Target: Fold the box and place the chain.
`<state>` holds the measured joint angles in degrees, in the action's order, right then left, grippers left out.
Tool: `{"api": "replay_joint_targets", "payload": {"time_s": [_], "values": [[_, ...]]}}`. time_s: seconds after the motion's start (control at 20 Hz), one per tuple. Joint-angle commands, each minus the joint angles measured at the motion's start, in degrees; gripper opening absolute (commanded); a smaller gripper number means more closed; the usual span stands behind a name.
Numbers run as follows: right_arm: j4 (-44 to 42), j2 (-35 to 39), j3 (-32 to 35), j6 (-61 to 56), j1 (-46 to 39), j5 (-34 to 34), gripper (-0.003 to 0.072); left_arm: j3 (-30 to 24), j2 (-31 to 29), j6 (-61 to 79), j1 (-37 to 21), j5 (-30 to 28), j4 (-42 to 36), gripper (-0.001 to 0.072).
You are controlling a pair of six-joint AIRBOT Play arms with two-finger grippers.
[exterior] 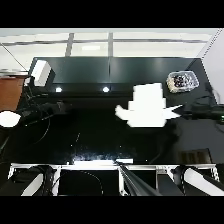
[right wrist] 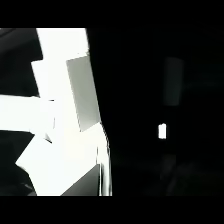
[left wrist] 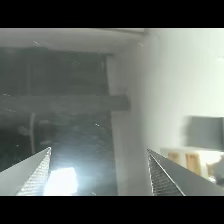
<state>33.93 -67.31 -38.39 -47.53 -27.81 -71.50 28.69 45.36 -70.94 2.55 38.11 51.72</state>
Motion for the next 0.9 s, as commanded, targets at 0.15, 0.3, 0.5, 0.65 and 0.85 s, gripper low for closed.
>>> {"api": "replay_joint_targets", "payload": {"time_s": [0.15,0.3,0.5,0.65,0.85], "values": [[-7.3,11.2,11.9,9.4,29.0,14.5,0.0043,0.0,5.3,0.0,9.2,0.4,-3.9,0.0705],[-10.4,15.0,17.6,10.5,35.9,23.7,0.0043,0.1,9.1,3.1,9.0,4.7,-10.8,0.0705],[-11.4,15.3,18.1,10.5,39.5,24.9,0.0043,0.1,19.0,21.9,8.9,15.8,-29.0,0.0705],[-13.3,15.3,18.1,10.5,39.8,25.3,0.0043,0.1,26.0,29.6,8.9,16.4,-37.8,0.0706],[-13.7,15.3,18.1,10.5,39.8,25.2,0.0043,1.0,32.8,40.7,9.2,20.9,-45.2,0.0705]]}}
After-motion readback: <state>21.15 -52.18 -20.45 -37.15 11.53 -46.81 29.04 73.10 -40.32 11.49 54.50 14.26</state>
